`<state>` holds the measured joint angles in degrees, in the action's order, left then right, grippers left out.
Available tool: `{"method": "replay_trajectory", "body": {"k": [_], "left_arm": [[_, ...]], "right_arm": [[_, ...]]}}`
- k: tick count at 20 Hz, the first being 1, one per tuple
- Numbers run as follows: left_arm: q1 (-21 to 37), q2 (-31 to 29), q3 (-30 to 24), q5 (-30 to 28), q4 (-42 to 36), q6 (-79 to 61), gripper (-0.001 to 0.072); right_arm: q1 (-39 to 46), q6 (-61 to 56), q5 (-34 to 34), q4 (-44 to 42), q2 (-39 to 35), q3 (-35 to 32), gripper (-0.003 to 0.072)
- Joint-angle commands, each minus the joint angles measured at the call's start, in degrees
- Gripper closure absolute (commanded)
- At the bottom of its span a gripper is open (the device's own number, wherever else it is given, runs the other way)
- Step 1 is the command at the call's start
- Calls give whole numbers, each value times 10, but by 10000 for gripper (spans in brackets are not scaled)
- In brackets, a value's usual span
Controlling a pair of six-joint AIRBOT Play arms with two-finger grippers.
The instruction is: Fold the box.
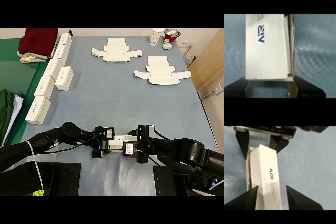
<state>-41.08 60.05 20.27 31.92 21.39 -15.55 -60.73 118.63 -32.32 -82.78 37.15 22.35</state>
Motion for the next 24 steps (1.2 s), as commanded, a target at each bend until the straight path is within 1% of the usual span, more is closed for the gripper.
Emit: {"method": "replay_trajectory", "body": {"k": [1, 5, 6, 7, 11, 12, 14, 20, 24], "left_arm": [[0, 0, 0, 1, 0, 0, 287], [0, 0, 0, 1, 0, 0, 286], [0, 0, 0, 0, 0, 0, 287], [0, 0, 0, 0, 0, 0, 287], [0, 0, 0, 1, 0, 0, 287], [0, 0, 0, 1, 0, 0, 287], [0, 0, 0, 1, 0, 0, 287], [0, 0, 0, 1, 0, 0, 287], [0, 0, 0, 1, 0, 0, 287]], "right_arm": [[0, -3, -7, -17, 20, 0, 180], [0, -3, -8, -33, 19, 0, 180], [0, -3, -8, -35, 19, 0, 195], [0, -3, -8, -36, 19, 0, 317], [0, -3, -6, -49, 18, 1, 320], [0, -3, -6, -51, 17, 1, 307], [0, -3, -6, -55, 17, 1, 154], [0, -3, 0, -60, 17, 1, 153], [0, -3, 3, -96, 17, 8, 153]]}}
